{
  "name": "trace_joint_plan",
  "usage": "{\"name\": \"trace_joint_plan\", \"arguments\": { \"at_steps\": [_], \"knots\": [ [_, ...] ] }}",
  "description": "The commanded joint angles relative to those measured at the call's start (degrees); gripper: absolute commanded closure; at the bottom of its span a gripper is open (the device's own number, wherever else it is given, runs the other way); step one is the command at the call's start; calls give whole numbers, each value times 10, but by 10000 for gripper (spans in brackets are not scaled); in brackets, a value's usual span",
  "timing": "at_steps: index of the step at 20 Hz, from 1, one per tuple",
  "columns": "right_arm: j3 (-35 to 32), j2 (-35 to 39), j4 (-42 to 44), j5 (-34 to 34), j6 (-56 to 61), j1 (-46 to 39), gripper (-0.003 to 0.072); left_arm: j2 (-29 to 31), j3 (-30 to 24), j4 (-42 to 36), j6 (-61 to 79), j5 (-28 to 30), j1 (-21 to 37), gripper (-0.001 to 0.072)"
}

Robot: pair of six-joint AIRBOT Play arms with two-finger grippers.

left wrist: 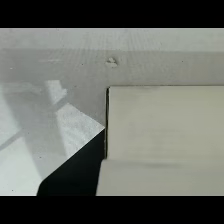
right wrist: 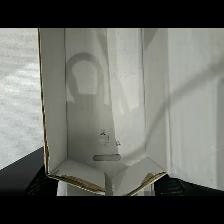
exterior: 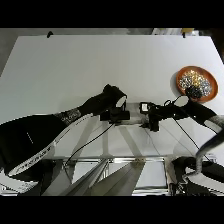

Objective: Fold the box and place the chain.

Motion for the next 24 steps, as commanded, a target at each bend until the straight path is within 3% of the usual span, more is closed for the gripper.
{"name": "trace_joint_plan", "arguments": {
  "at_steps": [1, 4, 7, 12, 18, 21, 22, 24],
  "knots": [
    [0, 0, 0, 1, 0, 0, 307, -1, 0, -2, 0, 1, 0, 703],
    [0, 0, 0, 1, 0, 0, 307, 1, 0, -2, 1, -3, 0, 680],
    [0, 0, 0, 1, 0, 0, 307, 17, 0, -4, 20, -13, 7, 357],
    [0, 0, 0, 1, 0, 0, 307, 65, 0, -11, 82, -53, 40, 352],
    [0, 0, 0, 1, 0, 0, 307, 181, -11, -10, 314, -110, 106, 352],
    [0, 0, 0, 1, 0, 0, 307, 263, -90, -34, 534, -117, 142, 340],
    [0, 0, 0, 1, 0, 0, 307, 290, -138, -56, 615, -97, 159, 279],
    [0, 0, 0, 1, 0, 0, 307, 330, -241, -116, 803, -4, 191, 52]
  ]
}}
